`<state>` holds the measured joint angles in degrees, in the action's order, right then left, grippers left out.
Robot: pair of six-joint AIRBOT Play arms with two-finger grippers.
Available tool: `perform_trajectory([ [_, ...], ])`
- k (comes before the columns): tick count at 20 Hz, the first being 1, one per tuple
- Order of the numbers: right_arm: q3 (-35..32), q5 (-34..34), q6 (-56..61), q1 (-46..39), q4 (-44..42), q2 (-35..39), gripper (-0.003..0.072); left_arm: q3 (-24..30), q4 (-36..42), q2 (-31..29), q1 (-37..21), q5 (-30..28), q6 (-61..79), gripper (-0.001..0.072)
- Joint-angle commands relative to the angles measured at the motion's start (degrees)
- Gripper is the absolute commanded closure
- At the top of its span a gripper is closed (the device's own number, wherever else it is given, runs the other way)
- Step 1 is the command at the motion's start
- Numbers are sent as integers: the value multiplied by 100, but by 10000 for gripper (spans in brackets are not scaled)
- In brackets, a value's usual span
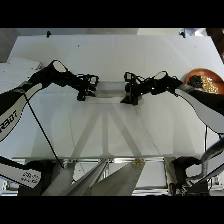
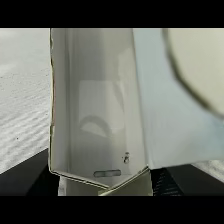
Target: Fold the box and place the chain.
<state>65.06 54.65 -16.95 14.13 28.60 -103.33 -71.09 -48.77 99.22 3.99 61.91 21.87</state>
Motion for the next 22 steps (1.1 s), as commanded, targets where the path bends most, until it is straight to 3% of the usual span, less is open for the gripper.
perform_trajectory([
  [1,7,-20,2,2,-9,-2,226,2,-48,2,0,-11,-2,352],
  [2,7,-20,2,2,-9,-2,226,2,-136,0,-9,9,-2,292],
  [7,7,-20,2,2,-9,-2,226,2,-188,-2,-175,573,-2,300],
  [10,7,-20,2,2,-9,-2,226,2,-184,-2,-212,758,0,504],
  [22,7,-20,2,2,-11,-2,226,2,-175,-7,-227,323,-22,493],
])
